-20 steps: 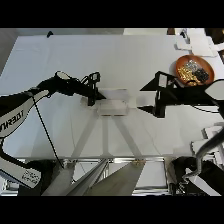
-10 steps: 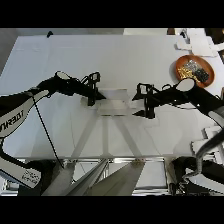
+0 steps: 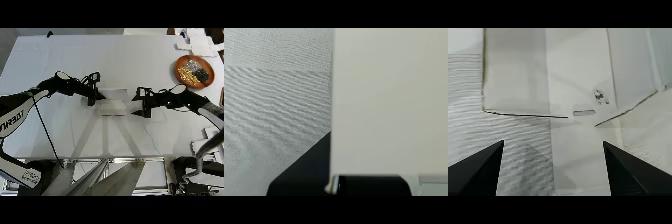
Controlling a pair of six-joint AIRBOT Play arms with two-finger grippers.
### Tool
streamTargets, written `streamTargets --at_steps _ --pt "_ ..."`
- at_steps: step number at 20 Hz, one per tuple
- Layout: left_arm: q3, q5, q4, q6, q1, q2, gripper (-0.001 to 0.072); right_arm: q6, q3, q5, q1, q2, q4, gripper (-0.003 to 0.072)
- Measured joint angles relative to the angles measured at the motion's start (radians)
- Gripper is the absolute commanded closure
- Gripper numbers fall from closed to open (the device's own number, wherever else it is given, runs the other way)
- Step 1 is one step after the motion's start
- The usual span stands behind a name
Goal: Fold the box and place the chain.
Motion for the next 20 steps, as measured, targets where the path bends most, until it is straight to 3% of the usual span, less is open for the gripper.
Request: streamTargets --at_steps 7,20 --pt "0.000 0.000 0.000 0.000 0.000 0.000 0.0694 -0.111 -0.053 -0.067 0.015 -0.010 0.169 -0.0027" --pt "0.000 0.000 0.000 0.000 0.000 0.000 0.0694 -0.006 -0.065 -0.135 0.074 -0.024 0.228 -0.0026"
